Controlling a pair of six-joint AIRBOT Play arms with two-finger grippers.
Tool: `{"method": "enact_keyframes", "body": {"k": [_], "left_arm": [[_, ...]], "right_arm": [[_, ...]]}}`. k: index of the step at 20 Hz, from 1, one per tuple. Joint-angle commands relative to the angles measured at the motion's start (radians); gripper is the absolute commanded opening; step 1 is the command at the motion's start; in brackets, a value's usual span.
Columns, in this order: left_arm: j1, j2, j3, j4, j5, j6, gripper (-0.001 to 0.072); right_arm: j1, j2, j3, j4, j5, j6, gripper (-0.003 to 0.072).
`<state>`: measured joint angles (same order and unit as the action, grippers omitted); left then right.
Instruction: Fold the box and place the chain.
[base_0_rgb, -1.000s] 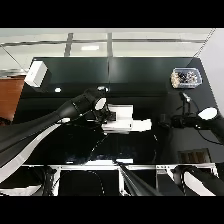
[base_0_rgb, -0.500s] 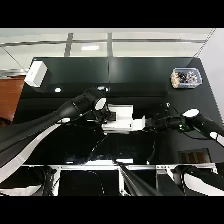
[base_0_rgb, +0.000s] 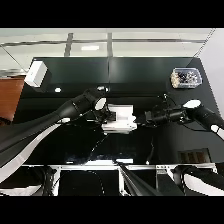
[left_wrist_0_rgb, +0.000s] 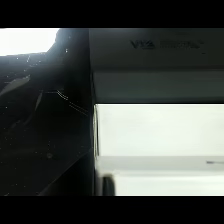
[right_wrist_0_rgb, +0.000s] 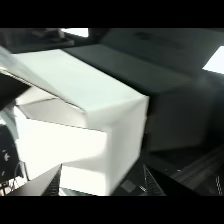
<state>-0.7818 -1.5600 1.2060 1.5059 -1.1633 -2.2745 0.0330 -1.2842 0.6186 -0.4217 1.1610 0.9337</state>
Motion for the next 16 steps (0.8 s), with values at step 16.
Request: {"method": "enact_keyframes", "body": {"k": [16], "left_arm": [[0.0,0.0,0.0,0.0,0.0,0.0,0.0026]], "right_arm": [[0.375,0.0,0.25,-0.577,-0.156,0.682,0.0362]]}}
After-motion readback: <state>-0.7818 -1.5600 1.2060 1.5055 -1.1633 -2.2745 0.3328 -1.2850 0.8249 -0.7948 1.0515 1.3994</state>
